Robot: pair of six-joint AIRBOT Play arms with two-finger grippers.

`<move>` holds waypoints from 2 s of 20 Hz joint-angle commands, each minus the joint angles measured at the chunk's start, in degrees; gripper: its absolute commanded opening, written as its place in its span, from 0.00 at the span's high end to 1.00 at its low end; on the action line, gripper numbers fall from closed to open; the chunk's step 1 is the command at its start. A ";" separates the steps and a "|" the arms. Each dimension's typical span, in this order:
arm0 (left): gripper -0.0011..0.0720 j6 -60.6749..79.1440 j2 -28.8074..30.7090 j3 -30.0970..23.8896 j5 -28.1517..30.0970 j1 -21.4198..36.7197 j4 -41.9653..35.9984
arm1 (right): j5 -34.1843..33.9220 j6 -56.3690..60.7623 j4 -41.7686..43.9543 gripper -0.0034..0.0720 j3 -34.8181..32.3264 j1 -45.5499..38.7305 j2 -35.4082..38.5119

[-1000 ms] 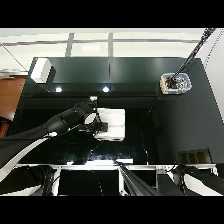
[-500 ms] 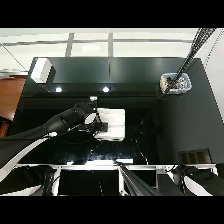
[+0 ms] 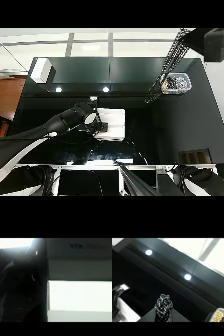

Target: Fold the box and place the chain.

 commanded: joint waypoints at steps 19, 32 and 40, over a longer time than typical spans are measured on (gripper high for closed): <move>0.94 0.02 -0.02 0.04 0.13 0.02 0.48 | 0.63 -7.41 30.64 0.92 -15.52 4.15 -0.09; 0.94 0.02 -0.02 0.04 0.15 0.02 0.48 | -4.04 -11.87 40.54 0.92 -30.36 5.33 -0.92; 0.94 0.00 -0.02 0.04 0.15 0.02 0.46 | -9.70 -11.47 29.46 0.92 -37.38 10.86 -5.46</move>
